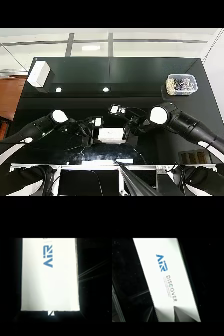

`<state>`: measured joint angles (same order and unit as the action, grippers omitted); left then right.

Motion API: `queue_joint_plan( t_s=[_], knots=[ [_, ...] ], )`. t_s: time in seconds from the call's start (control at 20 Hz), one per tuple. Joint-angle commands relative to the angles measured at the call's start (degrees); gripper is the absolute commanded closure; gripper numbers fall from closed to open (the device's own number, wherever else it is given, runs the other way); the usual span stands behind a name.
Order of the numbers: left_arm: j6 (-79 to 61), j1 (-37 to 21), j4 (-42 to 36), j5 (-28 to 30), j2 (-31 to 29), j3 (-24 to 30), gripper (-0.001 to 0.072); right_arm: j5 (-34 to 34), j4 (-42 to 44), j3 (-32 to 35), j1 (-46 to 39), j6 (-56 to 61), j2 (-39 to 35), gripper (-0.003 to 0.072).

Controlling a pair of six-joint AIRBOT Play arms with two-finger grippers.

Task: Fold the box and place the chain.

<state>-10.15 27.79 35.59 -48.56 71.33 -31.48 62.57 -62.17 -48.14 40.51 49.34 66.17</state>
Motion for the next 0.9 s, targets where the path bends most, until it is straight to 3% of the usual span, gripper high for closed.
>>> queue_joint_plan(
  t_s=[0.0,0.15,0.3,0.35,0.4,0.7,0.85],
  knots=[
    [0.1,0.0,-0.1,0.1,0.0,0.0,0.0218,0.2,-0.4,0.2,0.1,2.2,-1.2,0.0377],
    [0.1,0.0,-0.1,0.1,0.0,0.0,0.0219,1.9,-3.2,-0.6,-1.2,9.9,-5.8,0.0377],
    [0.1,0.0,-0.1,0.1,0.0,0.0,0.0219,5.3,-2.6,-0.6,-8.4,17.4,-10.4,0.038],
    [0.1,0.0,-0.1,0.1,0.0,0.0,0.0219,6.5,-0.6,-0.3,-11.4,19.7,-11.1,0.0482],
    [0.1,0.0,-0.1,0.1,0.0,0.0,0.0219,7.1,3.7,0.6,-14.1,20.8,-11.1,0.0664],
    [0.1,0.0,-0.1,0.3,0.1,0.0,0.0219,-2.3,39.1,14.9,-16.0,18.9,-6.5,0.0669],
    [0.1,0.1,-0.1,0.3,0.7,0.0,0.0219,-3.7,44.6,15.6,-13.6,15.5,-0.9,0.0668]
  ],
)
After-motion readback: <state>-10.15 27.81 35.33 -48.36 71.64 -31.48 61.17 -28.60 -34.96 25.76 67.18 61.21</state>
